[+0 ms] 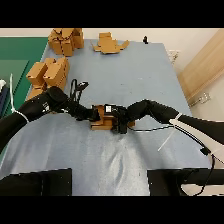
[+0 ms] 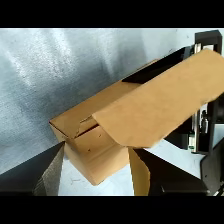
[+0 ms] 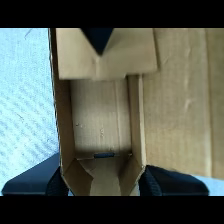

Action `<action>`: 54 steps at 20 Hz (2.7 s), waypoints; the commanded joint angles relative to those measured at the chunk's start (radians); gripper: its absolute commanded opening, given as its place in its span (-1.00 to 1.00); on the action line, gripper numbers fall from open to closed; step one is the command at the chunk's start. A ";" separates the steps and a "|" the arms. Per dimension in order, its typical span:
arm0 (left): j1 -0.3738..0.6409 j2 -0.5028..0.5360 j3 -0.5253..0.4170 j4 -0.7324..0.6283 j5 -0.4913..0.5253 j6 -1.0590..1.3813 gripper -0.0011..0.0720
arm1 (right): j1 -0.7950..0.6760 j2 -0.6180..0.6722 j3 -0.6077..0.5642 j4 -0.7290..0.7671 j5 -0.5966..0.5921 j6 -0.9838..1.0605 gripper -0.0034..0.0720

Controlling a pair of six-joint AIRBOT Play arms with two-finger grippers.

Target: Fold the box.

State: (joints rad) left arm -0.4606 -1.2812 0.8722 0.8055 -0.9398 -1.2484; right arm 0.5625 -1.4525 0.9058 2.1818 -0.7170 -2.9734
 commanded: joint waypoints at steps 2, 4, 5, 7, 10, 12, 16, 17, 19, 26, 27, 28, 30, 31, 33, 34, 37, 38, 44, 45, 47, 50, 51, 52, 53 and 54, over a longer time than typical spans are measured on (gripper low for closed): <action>-0.063 -0.036 0.015 0.064 0.016 -0.106 0.69 | 0.001 0.000 0.001 0.000 0.000 0.000 -0.34; -0.087 -0.058 0.015 0.126 0.029 -0.192 0.66 | 0.001 0.000 0.001 0.000 0.000 0.000 -0.34; -0.100 -0.061 0.015 0.167 0.051 -0.247 0.62 | 0.000 0.000 0.001 0.000 0.000 0.000 -0.34; -0.122 -0.061 0.029 0.257 0.097 -0.378 0.61 | 0.001 0.000 0.001 0.000 0.001 0.000 -0.34; -0.175 -0.066 0.089 0.441 0.060 -0.547 0.61 | 0.001 0.000 0.001 0.000 0.000 0.000 -0.34; -0.208 -0.071 0.118 0.557 0.010 -0.650 0.61 | 0.001 -0.001 0.001 0.000 0.000 0.000 -0.34; -0.232 -0.091 0.121 0.586 0.007 -0.735 0.07 | 0.001 -0.001 0.001 0.001 0.001 0.000 -0.34; -0.241 -0.104 0.126 0.586 -0.005 -0.747 0.07 | 0.001 -0.001 0.001 0.006 0.001 0.000 -0.34; -0.269 -0.137 0.149 0.594 -0.037 -0.769 0.07 | 0.001 -0.001 0.001 0.013 0.001 0.000 -0.34; -0.374 -0.211 0.286 0.745 -0.105 -0.872 -0.94 | 0.001 -0.001 0.001 0.014 0.001 0.000 -0.34; -0.375 -0.215 0.288 0.743 -0.106 -0.871 -0.93 | 0.001 -0.001 0.001 0.014 0.001 0.000 -0.34; -0.375 -0.216 0.288 0.742 -0.110 -0.871 -0.92 | 0.001 -0.001 0.001 0.014 0.001 0.000 -0.34; -0.374 -0.216 0.288 0.743 -0.121 -0.871 0.16 | 0.001 -0.001 0.001 0.014 0.001 0.000 -0.34; -0.373 -0.216 0.288 0.745 -0.127 -0.873 0.47 | 0.001 -0.001 0.001 0.014 0.000 0.000 -0.34; -0.373 -0.216 0.288 0.752 -0.126 -0.874 0.47 | 0.001 -0.001 0.001 0.014 0.001 0.000 -0.34; -0.372 -0.216 0.288 0.760 -0.127 -0.875 0.41 | 0.001 -0.001 0.001 0.014 0.000 0.000 -0.34; -0.366 -0.220 0.288 0.773 -0.128 -0.880 -0.20 | 0.001 -0.001 0.001 0.014 0.000 0.000 -0.34; -0.363 -0.227 0.288 0.773 -0.137 -0.880 -0.40 | 0.001 -0.001 0.001 0.014 0.000 0.000 -0.34; -0.360 -0.255 0.288 0.768 -0.175 -0.854 -0.94 | 0.001 -0.001 0.001 0.014 0.000 0.000 -0.49; -0.360 -0.255 0.288 0.776 -0.177 -0.854 -0.94 | 0.001 -0.001 0.001 0.014 0.000 0.000 -0.50; -0.360 -0.255 0.288 0.797 -0.177 -0.865 -0.94 | 0.001 -0.001 0.001 0.014 0.000 0.000 -0.50; -0.360 -0.256 0.288 0.797 -0.175 -0.864 -0.92 | 0.001 -0.001 0.001 0.014 0.000 0.000 -0.50; -0.360 -0.256 0.289 0.796 -0.177 -0.856 -0.39 | 0.001 -0.001 0.001 0.014 0.000 0.000 -0.50; -0.360 -0.256 0.291 0.796 -0.181 -0.829 0.82 | 0.000 -0.001 0.001 0.014 0.000 0.000 -0.50; -0.359 -0.249 0.291 0.796 -0.187 -0.796 0.83 | 0.000 0.000 0.001 0.014 0.000 0.000 -0.50; -0.355 -0.238 0.291 0.788 -0.187 -0.753 0.83 | 0.000 -0.001 0.001 0.014 0.000 0.000 -0.50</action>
State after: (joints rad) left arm -0.8207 -1.5330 1.1595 1.5864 -1.1191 -2.0712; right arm 0.5636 -1.4532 0.9070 2.1956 -0.7193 -2.9826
